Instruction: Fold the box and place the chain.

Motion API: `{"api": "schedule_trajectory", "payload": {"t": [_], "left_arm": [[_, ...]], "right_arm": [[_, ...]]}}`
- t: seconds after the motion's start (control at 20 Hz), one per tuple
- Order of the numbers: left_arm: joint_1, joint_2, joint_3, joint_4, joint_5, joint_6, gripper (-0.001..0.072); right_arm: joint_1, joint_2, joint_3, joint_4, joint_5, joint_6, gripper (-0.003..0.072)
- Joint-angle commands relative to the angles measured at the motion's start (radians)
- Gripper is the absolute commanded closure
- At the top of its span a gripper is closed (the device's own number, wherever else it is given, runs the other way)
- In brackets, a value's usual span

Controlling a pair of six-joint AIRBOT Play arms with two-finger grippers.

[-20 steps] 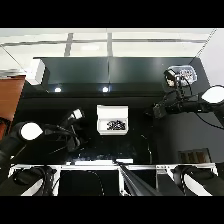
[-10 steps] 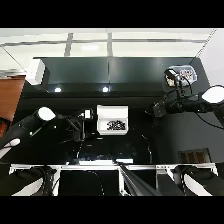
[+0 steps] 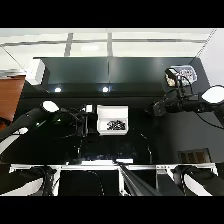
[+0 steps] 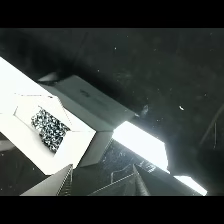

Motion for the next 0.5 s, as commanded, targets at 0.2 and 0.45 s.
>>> {"api": "schedule_trajectory", "payload": {"t": [0.2, 0.45], "left_arm": [[-0.012, -0.018, 0.011, -0.011, 0.004, 0.028, -0.0006], [-0.021, -0.019, 0.011, -0.011, 0.012, 0.028, -0.0006]], "right_arm": [[0.000, -0.001, 0.000, 0.002, -0.051, 0.000, 0.0266], [0.000, -0.001, 0.000, 0.002, -0.059, 0.000, 0.0265]]}}
